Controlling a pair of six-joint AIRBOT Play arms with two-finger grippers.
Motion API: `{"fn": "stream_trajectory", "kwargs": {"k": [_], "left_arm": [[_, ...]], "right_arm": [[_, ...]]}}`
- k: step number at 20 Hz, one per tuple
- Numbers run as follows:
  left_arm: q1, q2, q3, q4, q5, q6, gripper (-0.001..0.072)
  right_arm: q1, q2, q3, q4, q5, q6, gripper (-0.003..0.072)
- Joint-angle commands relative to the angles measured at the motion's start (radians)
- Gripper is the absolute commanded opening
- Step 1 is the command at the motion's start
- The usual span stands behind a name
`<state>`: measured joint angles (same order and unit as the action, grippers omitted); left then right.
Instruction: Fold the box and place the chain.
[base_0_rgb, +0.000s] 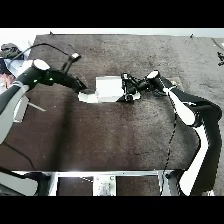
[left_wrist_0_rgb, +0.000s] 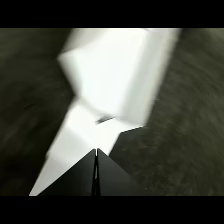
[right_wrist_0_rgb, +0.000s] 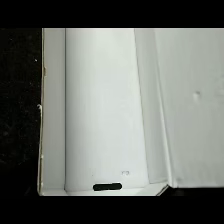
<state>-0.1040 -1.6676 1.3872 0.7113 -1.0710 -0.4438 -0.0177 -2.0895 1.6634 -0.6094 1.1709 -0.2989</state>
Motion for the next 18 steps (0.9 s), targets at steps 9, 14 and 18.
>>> {"fn": "stream_trajectory", "kwargs": {"k": [9,14,18], "left_arm": [[0.208,0.105,-0.222,-0.029,0.038,-0.485,0.0008],[0.196,-0.016,-0.225,-0.090,0.021,-0.490,0.0009],[0.177,-0.074,-0.225,-0.159,0.027,-0.438,0.0009]], "right_arm": [[0.001,-0.001,0.001,0.000,0.000,0.000,0.0375],[-0.001,-0.001,0.001,0.000,0.000,0.000,0.0375],[-0.001,-0.001,0.001,0.000,0.000,0.000,0.0375]]}}
